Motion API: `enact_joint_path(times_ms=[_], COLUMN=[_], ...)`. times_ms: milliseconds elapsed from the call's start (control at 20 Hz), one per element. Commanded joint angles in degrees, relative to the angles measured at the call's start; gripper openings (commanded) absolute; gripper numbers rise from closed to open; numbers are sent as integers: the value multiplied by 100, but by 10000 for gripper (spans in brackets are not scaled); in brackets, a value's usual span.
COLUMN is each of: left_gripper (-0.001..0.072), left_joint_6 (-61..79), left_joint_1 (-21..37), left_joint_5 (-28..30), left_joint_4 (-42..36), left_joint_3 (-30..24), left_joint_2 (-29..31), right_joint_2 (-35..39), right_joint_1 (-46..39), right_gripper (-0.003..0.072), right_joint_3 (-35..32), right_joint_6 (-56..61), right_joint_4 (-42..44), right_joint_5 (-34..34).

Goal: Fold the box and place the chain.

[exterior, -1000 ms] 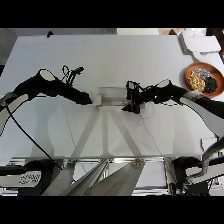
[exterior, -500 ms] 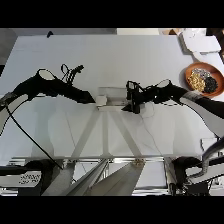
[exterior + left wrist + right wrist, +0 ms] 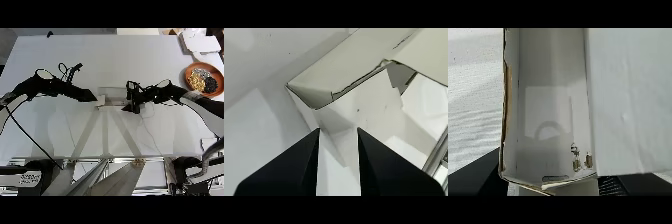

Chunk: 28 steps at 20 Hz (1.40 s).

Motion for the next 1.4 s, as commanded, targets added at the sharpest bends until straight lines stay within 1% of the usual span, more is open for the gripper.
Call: enact_joint_path(times_ms=[0, 200, 450, 600, 750, 950, 1200, 1250, 1300, 1350], left_gripper=[275, 273, 273, 273, 273, 273, 280, 309, 425, 520], left_joint_6=[160, 181, 179, 201, 293, 282, 284, 284, 282, 282], left_joint_1=[4, -15, -157, -282, -387, -402, -385, -385, -385, -387], left_joint_5=[-13, 61, 476, 669, 876, 846, 868, 855, 855, 855], left_joint_4=[-326, -549, -612, -570, -306, 205, 223, 221, 216, 179], left_joint_3=[-151, -267, -267, -267, -267, -267, -267, -267, -267, -267], left_joint_2=[-20, -20, -42, -179, -280, -258, -20, 15, 46, 76], right_joint_2=[-2, -2, -2, -2, -2, -2, -2, -2, -2, -2], right_joint_1=[4, 4, 4, 4, 4, 4, 4, 4, 4, 4], right_gripper=[437, 437, 437, 437, 437, 437, 437, 437, 437, 437], right_joint_3=[-2, -2, -2, -2, -2, -2, -2, -2, -2, -2], right_joint_6=[0, 0, 0, 0, 0, 0, 0, 0, 0, 0], right_joint_4=[2, 2, 2, 2, 2, 2, 2, 2, 2, 2], right_joint_5=[2, 2, 2, 2, 2, 2, 4, 2, 2, 2])
